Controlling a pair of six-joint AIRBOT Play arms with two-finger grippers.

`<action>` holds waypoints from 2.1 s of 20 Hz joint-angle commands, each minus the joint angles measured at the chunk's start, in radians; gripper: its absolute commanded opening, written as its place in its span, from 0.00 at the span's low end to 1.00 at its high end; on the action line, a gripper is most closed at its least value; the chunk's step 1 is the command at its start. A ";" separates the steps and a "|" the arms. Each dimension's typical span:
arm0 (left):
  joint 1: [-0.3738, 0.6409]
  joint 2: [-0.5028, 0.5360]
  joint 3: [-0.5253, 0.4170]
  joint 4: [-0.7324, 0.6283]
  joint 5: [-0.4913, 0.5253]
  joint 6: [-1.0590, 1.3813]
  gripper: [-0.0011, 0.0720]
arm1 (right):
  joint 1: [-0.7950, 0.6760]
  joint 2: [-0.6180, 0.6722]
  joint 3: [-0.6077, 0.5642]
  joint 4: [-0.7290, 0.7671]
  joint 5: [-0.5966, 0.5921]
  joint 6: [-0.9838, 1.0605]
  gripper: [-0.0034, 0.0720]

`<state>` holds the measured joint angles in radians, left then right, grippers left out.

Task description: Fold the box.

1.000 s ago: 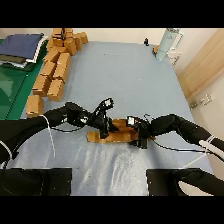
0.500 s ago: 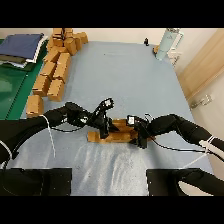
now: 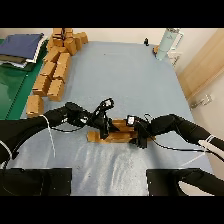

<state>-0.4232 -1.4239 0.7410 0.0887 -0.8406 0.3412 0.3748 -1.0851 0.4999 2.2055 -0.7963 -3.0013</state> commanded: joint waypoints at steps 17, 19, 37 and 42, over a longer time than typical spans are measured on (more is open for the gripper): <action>0.001 0.000 0.000 0.000 0.001 0.000 0.03 | 0.001 -0.002 0.000 -0.002 -0.007 0.001 0.73; 0.000 0.000 0.000 -0.010 -0.008 0.000 0.03 | 0.001 -0.003 0.000 -0.002 -0.008 0.001 0.73; 0.001 0.001 0.000 -0.015 -0.005 -0.011 0.45 | 0.001 -0.003 0.000 -0.002 -0.043 0.001 0.73; 0.002 0.008 0.006 -0.014 -0.002 -0.025 0.45 | 0.001 -0.003 0.000 -0.002 -0.043 0.001 0.73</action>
<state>-0.4232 -1.4223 0.7429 0.0765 -0.8436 0.3214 0.3752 -1.0870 0.4995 2.2036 -0.8440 -3.0005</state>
